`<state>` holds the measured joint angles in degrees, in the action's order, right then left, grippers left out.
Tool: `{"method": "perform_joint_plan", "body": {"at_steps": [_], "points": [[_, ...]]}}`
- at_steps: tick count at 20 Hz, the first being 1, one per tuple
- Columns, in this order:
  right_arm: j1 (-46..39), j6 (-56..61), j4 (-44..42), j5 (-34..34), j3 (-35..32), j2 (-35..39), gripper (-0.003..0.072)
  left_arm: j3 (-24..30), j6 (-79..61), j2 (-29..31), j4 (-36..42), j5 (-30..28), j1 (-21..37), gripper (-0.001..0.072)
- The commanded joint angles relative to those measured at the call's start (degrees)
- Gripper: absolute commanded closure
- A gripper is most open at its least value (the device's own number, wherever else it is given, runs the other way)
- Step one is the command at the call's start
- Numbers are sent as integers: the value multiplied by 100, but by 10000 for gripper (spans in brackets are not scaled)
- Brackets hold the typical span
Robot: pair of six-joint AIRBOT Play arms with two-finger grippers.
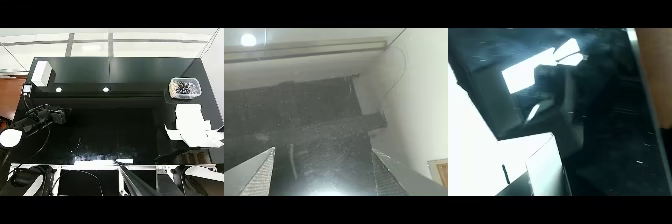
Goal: Fold the box and place the chain.
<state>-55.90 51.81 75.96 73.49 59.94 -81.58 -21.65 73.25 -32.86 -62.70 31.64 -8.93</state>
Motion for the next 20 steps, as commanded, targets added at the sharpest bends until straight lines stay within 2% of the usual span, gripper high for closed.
{"method": "perform_joint_plan", "body": {"at_steps": [1, 2, 5, 10, 12, 15, 20], "points": [[-4, -271, -295, 337, 4, -4, 637, -2, 0, -15, 2, 11, -2, 3], [-4, -282, -295, 437, 4, 0, 675, -2, 0, -15, 2, 11, -2, 3], [0, -332, -649, 590, -37, 94, 675, -2, 0, -15, 2, 11, -2, 4], [341, -721, -2675, 1095, -546, 129, 674, -2, 0, -15, 240, 15, -4, 6], [721, -828, -3674, 1043, -907, 181, 673, -2, 0, -15, 363, 35, -52, 6], [1635, -1123, -5023, 481, -1626, 625, 672, -2, 0, -15, 378, 59, -365, 5], [3794, -1491, -6236, -1574, -3421, 2273, 672, -2, 2, -199, 378, -20, -929, 5]]}}
